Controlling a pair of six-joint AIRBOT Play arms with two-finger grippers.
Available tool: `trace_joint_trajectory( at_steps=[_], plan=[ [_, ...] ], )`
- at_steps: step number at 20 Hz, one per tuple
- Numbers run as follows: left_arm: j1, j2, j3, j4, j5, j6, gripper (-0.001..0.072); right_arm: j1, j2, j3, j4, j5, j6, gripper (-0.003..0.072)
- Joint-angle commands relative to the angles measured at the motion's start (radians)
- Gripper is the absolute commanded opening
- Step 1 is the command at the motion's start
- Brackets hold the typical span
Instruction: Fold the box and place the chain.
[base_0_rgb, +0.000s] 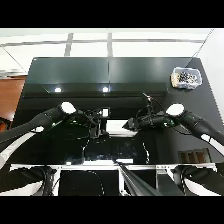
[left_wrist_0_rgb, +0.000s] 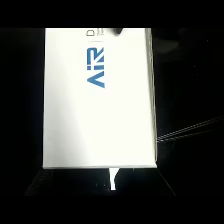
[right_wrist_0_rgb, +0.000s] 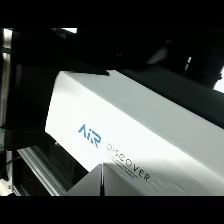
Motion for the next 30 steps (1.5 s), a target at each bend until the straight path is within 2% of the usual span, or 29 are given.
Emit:
trace_joint_trajectory(
  at_steps=[1, 10, 12, 15, 16, 17, 18, 21, 23, 25, 27, 30],
  plan=[
    [0.0, 0.0, 0.0, -0.002, 0.0, -0.001, 0.0487, 0.001, -0.007, -0.001, -0.065, -0.018, 0.017, 0.0011],
    [0.0, 0.0, 0.0, -0.002, -0.001, -0.001, 0.0487, 0.001, -0.007, 0.001, -0.067, -0.039, 0.008, 0.0011],
    [0.0, 0.0, 0.0, -0.002, -0.002, -0.002, 0.0487, -0.015, -0.002, 0.035, -0.064, 0.042, -0.032, 0.0011],
    [0.01, 0.002, 0.012, 0.001, -0.001, -0.012, 0.0489, -0.108, 0.039, 0.135, -0.092, 0.26, -0.063, 0.0011],
    [0.018, 0.006, 0.025, 0.001, -0.002, -0.024, 0.0506, -0.16, 0.066, 0.161, -0.119, 0.32, -0.063, 0.0012],
    [0.027, 0.013, 0.038, 0.002, -0.002, -0.043, 0.0562, -0.217, 0.096, 0.175, -0.147, 0.36, -0.062, 0.0011],
    [0.039, 0.027, 0.051, 0.003, -0.004, -0.074, 0.0711, -0.286, 0.134, 0.177, -0.177, 0.393, -0.057, 0.0011],
    [0.08, 0.108, 0.061, 0.091, -0.027, -0.141, 0.072, -0.483, 0.234, 0.177, -0.3, 0.473, -0.025, 0.0012],
    [0.098, 0.161, 0.061, 0.117, -0.094, -0.141, 0.0718, -0.585, 0.281, 0.175, -0.341, 0.483, -0.013, 0.0012],
    [0.069, 0.18, 0.079, 0.069, -0.105, -0.141, 0.0709, -0.637, 0.288, 0.175, -0.325, 0.464, -0.009, 0.0012],
    [-0.006, 0.144, 0.137, 0.058, -0.079, -0.148, 0.0698, -0.635, 0.288, 0.175, -0.322, 0.41, -0.008, 0.0012],
    [-0.1, 0.013, 0.258, 0.058, -0.061, -0.198, 0.0698, -0.631, 0.288, 0.175, -0.301, 0.38, -0.009, 0.0012]
  ],
)
